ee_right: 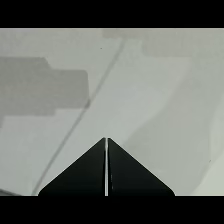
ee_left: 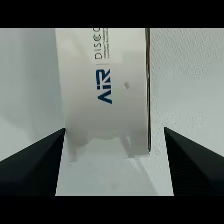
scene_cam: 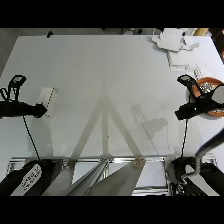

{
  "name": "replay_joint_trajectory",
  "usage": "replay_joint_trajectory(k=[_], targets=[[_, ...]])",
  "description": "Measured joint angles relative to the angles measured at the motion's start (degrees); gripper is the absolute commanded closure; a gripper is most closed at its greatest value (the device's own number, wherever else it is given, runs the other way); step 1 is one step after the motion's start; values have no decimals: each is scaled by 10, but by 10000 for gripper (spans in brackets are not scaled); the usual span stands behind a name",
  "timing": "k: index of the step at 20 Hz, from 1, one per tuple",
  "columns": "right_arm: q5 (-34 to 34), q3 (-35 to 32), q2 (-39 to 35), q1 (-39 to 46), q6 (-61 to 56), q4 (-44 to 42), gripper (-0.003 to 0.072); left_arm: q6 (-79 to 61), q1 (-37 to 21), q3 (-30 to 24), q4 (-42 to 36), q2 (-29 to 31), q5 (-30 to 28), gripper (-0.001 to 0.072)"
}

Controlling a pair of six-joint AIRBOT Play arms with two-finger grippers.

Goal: Fold the box and place the chain.

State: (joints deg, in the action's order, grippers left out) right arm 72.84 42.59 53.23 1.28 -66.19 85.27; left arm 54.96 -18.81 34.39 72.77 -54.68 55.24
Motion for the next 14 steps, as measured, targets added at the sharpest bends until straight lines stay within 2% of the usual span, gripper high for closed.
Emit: replay_joint_trajectory(k=[3, 10, 14], targets=[[0, 0, 0, 0, 0, 0, 669, 4, 3, -2, 2, 37, 13, 16], [0, 0, 0, 0, 0, 0, 669, 5, 38, -3, 2, 184, 42, 17], [0, 0, 0, 0, 0, 0, 669, 6, 45, -4, 2, 215, 59, 17]])
